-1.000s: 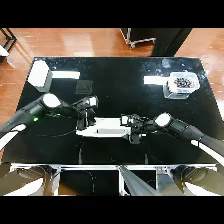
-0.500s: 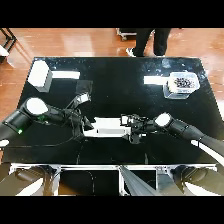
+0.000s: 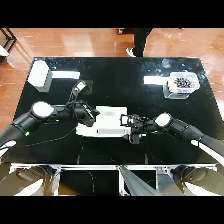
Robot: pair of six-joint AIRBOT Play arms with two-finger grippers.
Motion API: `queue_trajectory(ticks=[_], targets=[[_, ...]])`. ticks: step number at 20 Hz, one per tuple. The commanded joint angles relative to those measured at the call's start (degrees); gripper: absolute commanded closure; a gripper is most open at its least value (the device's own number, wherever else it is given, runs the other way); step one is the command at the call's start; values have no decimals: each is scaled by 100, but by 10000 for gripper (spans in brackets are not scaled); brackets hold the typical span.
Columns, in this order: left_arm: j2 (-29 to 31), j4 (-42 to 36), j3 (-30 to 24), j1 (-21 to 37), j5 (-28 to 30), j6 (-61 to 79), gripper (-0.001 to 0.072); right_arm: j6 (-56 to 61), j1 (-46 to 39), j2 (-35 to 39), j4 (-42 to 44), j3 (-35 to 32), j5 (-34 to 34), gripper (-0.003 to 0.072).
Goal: Fold the box and place the chain.
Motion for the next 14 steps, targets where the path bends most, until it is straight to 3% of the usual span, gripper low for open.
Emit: queue_trajectory(ticks=[1, 5, 9, 11, 14], targets=[[-435, -142, -9, -70, 409, 15, 690, 0, 7, -4, 0, 7, 2, 161], [-745, 7, -9, -273, 385, 111, 690, 0, 7, -4, 0, 7, 2, 161], [-402, 452, 118, -151, 326, 138, 690, 0, 7, -4, 0, 7, 2, 161], [-52, 789, 140, 70, -24, 138, 690, 0, 7, -4, 0, 7, 2, 161], [586, 970, 140, 680, -1021, 133, 684, 0, 7, -4, 0, 7, 2, 161]])
